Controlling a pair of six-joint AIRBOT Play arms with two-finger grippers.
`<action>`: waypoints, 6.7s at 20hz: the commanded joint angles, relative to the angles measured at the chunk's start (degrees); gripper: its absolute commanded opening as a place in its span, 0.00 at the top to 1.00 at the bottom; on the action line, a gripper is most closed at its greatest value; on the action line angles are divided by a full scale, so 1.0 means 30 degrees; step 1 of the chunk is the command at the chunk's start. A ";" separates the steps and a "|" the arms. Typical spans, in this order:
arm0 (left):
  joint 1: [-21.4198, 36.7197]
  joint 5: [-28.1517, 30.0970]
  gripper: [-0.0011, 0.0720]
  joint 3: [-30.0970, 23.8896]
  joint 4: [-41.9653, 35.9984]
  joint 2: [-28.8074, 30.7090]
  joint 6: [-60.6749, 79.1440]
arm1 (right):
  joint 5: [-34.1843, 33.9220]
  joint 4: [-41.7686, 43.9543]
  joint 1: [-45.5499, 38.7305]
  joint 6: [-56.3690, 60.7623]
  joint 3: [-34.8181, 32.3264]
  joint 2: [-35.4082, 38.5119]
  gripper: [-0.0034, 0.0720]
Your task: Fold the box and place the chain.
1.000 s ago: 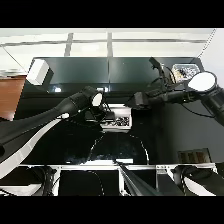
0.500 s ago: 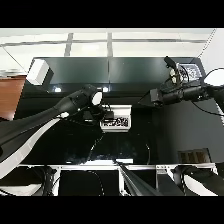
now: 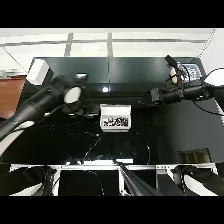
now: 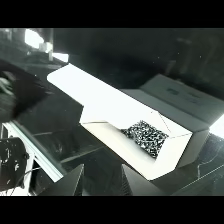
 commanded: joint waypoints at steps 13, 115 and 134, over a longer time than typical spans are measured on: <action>0.9085 0.5639 0.01 -0.9930 -1.7034 0.3854 3.1744 | -0.1515 -0.1027 -0.0007 -0.0007 -0.0007 -0.0022 0.57; 0.3665 0.9216 0.33 -0.6448 -1.9751 -0.3373 4.4880 | -0.3271 -0.4626 0.7096 -1.6728 0.0386 -0.4517 0.58; 0.3665 0.9216 0.33 -0.6448 -1.9751 -0.3373 4.4880 | -0.2543 -0.4976 0.6761 -1.2568 0.0000 -0.2178 0.58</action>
